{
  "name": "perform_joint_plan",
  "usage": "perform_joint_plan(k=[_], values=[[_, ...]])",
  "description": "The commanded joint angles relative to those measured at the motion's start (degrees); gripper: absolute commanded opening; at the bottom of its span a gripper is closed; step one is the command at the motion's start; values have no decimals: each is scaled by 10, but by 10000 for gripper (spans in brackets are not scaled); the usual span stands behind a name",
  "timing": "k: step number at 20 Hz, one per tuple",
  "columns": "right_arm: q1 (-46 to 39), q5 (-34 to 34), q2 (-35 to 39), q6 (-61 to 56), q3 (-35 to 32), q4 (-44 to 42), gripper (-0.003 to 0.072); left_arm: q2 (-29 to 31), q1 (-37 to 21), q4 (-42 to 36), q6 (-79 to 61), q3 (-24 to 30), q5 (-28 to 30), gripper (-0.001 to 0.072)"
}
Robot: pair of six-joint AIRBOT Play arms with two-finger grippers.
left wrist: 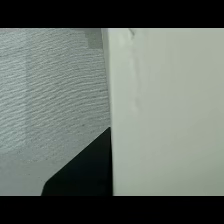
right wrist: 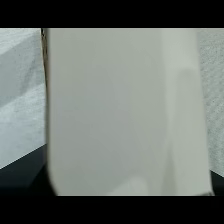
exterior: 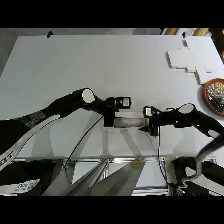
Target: Fold the box and place the chain.
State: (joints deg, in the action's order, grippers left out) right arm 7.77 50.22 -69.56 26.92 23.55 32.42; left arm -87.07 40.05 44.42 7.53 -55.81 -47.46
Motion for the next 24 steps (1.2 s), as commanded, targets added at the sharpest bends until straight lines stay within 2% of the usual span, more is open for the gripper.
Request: perform_joint_plan(k=[1, 18, 21, 22, 23, 24], values=[[0, 2, 0, -1, 0, 1, 401, 0, 0, 0, 0, 0, 1, 9], [0, 6, 0, 0, 0, 1, 401, 0, 0, -3, 0, 0, 1, 9], [0, 6, 0, 0, 0, 1, 401, 1, 0, -11, 2, 0, -22, 15], [0, 6, 0, 0, 0, 1, 401, 2, 0, -10, 2, 0, -34, 92], [0, 6, 0, 0, 0, 1, 401, 4, 0, -9, 2, 0, -39, 217], [0, 6, 0, 0, 0, 1, 401, 8, -2, -4, 2, 0, -40, 282]])
